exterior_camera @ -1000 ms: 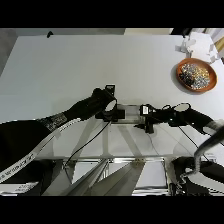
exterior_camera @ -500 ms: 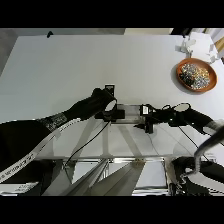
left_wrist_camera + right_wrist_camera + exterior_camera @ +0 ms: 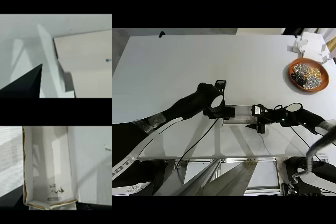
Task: Fold the box and place the chain.
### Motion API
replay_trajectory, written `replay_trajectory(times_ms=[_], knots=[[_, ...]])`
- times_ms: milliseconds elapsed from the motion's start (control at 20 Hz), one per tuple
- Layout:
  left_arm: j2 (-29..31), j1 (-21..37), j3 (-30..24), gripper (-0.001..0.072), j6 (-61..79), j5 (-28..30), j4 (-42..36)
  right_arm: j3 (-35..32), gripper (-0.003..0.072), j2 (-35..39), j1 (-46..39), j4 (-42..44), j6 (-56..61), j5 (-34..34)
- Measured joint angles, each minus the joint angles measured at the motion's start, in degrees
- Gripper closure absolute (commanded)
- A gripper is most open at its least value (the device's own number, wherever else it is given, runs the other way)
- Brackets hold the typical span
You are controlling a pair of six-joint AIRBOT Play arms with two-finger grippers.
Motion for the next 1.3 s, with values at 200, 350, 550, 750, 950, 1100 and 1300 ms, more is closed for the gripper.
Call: replay_trajectory(times_ms=[200, 350, 550, 750, 950, 1100, 1300], knots=[[4.5, 2.7, 0.0, 0.0293, 10.4, -5.1, 0.0, 0.0, 0.0284, 0.0, 0.0, 0.0, 0.0, 0.0], [8.7, 5.3, -0.3, 0.0010, 21.7, -7.6, -0.5, 0.0, 0.0284, 0.0, 0.0, 0.0, 0.0, 0.0], [16.3, 8.5, -6.3, 0.0013, 48.7, -4.7, -4.1, 0.0, 0.0284, 0.0, 0.0, -0.1, 0.1, 0.0], [24.3, 13.4, -20.1, 0.0012, 85.5, 5.9, -16.6, 0.0, 0.0284, 0.0, 0.0, -0.1, 0.1, 0.0], [24.3, 19.4, -29.8, 0.0008, 118.7, 13.7, -34.1, 0.0, 0.0284, 0.0, 0.0, -0.1, 0.1, 0.0], [19.1, 22.8, -32.4, 0.0006, 135.8, 16.2, -45.0, 0.0, 0.0284, 0.0, 0.0, -0.1, 0.1, 0.0], [11.1, 24.4, -33.5, 0.0006, 153.6, 17.0, -58.8, 0.0, 0.0284, 0.0, 0.0, -0.1, 0.1, 0.0]])
